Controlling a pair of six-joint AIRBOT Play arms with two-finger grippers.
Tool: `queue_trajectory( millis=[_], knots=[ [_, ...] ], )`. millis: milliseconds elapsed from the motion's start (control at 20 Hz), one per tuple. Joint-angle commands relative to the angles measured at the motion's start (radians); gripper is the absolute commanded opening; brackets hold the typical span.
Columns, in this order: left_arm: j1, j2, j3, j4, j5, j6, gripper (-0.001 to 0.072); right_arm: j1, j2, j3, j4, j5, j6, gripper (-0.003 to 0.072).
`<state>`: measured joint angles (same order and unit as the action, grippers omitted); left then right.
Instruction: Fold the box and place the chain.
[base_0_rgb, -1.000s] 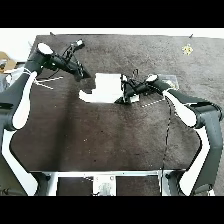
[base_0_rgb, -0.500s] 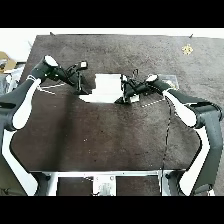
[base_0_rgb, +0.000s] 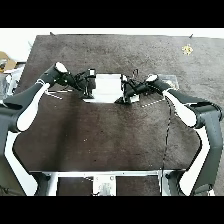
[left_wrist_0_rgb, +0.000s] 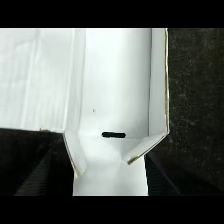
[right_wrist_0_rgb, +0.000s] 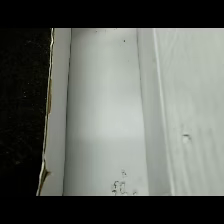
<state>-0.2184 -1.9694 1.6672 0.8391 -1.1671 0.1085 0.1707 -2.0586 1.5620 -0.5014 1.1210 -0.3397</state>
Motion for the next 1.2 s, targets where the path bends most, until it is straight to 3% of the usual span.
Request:
queue_trajectory(
  millis=[0,350,400,450,500,1150],
  knots=[
    [-0.01,-0.001,-0.002,-0.001,0.005,0.004,0.0583,0.0,-0.001,0.0,0.0,0.0,0.0,0.0395],
    [-0.009,-0.001,-0.002,0.0,0.005,-0.029,0.0581,0.0,-0.001,0.0,0.0,0.0,0.0,0.0395],
    [-0.01,-0.001,-0.002,0.0,0.004,-0.068,0.0446,0.0,-0.001,0.0,0.0,0.0,0.0,0.0395],
    [-0.01,-0.001,-0.002,-0.002,0.002,-0.082,0.0187,0.0,-0.001,0.0,0.0,0.0,0.0,0.0395],
    [-0.01,-0.001,-0.002,-0.002,-0.003,-0.082,0.0164,0.0,-0.001,0.0,0.0,0.0,0.0,0.0395],
    [-0.039,-0.042,-0.005,-0.116,-0.01,-0.073,0.0192,0.0,-0.001,0.0,0.0,0.0,0.0,0.0394]
  ],
)
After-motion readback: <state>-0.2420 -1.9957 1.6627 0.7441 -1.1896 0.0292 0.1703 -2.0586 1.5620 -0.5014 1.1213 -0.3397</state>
